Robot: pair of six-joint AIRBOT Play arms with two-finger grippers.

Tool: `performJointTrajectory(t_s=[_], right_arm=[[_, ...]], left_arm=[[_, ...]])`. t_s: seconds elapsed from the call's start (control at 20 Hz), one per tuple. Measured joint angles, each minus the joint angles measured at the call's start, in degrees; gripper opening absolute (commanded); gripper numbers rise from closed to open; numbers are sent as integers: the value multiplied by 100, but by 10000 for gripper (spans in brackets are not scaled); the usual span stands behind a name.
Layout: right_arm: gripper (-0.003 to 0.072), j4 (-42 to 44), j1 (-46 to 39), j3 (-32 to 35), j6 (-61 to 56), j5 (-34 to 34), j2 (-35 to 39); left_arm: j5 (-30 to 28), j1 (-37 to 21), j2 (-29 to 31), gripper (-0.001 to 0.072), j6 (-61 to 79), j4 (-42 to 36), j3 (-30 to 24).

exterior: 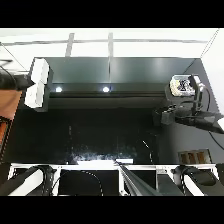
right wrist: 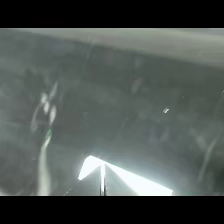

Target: Fold the box and place the chain.

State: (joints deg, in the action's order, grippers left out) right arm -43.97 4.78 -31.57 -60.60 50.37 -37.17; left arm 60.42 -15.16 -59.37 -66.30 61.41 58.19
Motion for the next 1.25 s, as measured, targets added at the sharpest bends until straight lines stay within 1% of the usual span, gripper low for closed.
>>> performJointTrajectory(t_s=[0.15, 0.2, 0.25, 0.3, 0.4, 0.5, 0.65, 1.25], right_arm=[[15, -155, 396, 472, 249, -1344, 103], [16, -223, 472, 575, 304, -1768, 125], [17, -291, 525, 647, 337, -2037, 133], [16, -319, 568, 702, 365, -2253, 146], [16, -393, 616, 769, 398, -2503, 157], [16, -420, 640, 802, 422, -2653, 164], [16, -452, 658, 826, 435, -2765, 168], [16, -470, 669, 835, 446, -2855, 168]], left_arm=[[-1110, 514, 1460, 26, 348, -442, -1829], [-1408, 597, 1825, 26, 409, -531, -2302], [-1628, 640, 2142, 27, 450, -575, -2723], [-1766, 651, 2358, 27, 476, -627, -3003], [-1910, 638, 2647, 28, 533, -706, -3386], [-2037, 627, 2789, 27, 555, -750, -3567], [-2100, 623, 2883, 28, 575, -787, -3703], [-2166, 616, 2924, 27, 592, -815, -3779]])
